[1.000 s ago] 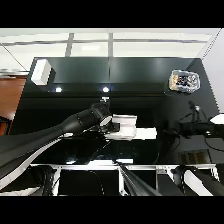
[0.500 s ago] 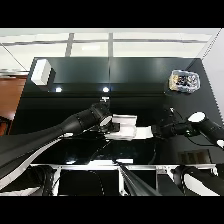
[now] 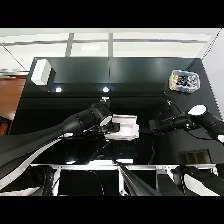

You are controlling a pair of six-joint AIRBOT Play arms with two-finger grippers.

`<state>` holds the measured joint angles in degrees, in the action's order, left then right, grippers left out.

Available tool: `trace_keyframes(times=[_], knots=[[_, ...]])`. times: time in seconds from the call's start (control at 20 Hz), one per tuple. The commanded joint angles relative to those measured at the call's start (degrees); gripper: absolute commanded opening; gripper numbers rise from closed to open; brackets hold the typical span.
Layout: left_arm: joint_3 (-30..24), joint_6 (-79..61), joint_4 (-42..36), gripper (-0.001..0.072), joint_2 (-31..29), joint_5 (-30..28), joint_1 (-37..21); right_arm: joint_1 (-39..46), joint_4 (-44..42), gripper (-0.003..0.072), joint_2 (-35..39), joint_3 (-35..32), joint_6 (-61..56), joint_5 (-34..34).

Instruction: Fold the box and place the chain.

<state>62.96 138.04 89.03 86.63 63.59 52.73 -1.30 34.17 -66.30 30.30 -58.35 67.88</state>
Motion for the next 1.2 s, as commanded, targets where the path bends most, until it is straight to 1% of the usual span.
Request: trace_keyframes(times=[0.0,0.05,0.1,0.2,0.25,0.3,0.4,0.65,0.7,0.75,0.9,1.05,1.15], knots=[[0.0,-0.02,0.0,0.0028,0.02,-0.02,-0.02,-3.04,-1.53,0.0612,-0.04,0.55,-1.29,-0.22],[0.0,0.0,0.0,0.0028,0.02,-0.02,-0.02,-4.48,-1.6,0.0611,-0.04,0.61,-3.15,-1.29],[0.0,0.0,0.0,0.0028,0.02,-0.02,-0.02,-5.86,-1.31,0.0541,-0.04,0.85,-4.24,-2.1],[0.0,-0.02,0.0,0.0028,0.02,-0.04,-0.02,-8.33,-0.98,0.0533,-0.04,1.55,-7.76,-3.8],[0.0,0.0,0.0,0.0028,0.02,-0.02,-0.02,-9.51,-0.55,0.0479,-0.04,2.29,-10.12,-4.48],[0.0,0.0,0.0,0.0028,0.02,-0.02,-0.02,-10.73,0.13,0.0406,-0.04,3.26,-11.78,-5.09],[0.0,0.0,0.0,0.0028,0.02,-0.04,-0.02,-13.46,1.84,0.0405,-0.04,5.51,-15.91,-6.73],[0.0,-0.02,0.0,0.0028,0.02,-0.04,-0.02,-21.44,13.9,0.0405,-0.04,9.18,-31.06,-10.88],[0.0,0.0,0.0,0.0028,0.02,-0.04,-0.02,-22.93,16.04,0.0395,-0.04,9.46,-33.73,-11.67],[0.0,-0.02,0.0,0.0028,0.02,-0.04,-0.02,-24.24,18.05,0.0337,-0.04,9.7,-35.8,-12.44],[0.0,0.0,0.0,0.0028,0.02,-0.04,-0.02,-28.24,25.42,0.0337,-0.07,10.73,-43.47,-14.6],[0.0,0.0,-0.02,0.0028,0.02,-0.04,-0.02,-31.23,34.03,0.0338,-0.09,11.96,-51.69,-14.08],[0.0,-0.02,-0.02,0.0028,0.02,-0.04,-0.02,-32.41,36.02,0.0338,-0.09,12.11,-54.66,-13.55]])
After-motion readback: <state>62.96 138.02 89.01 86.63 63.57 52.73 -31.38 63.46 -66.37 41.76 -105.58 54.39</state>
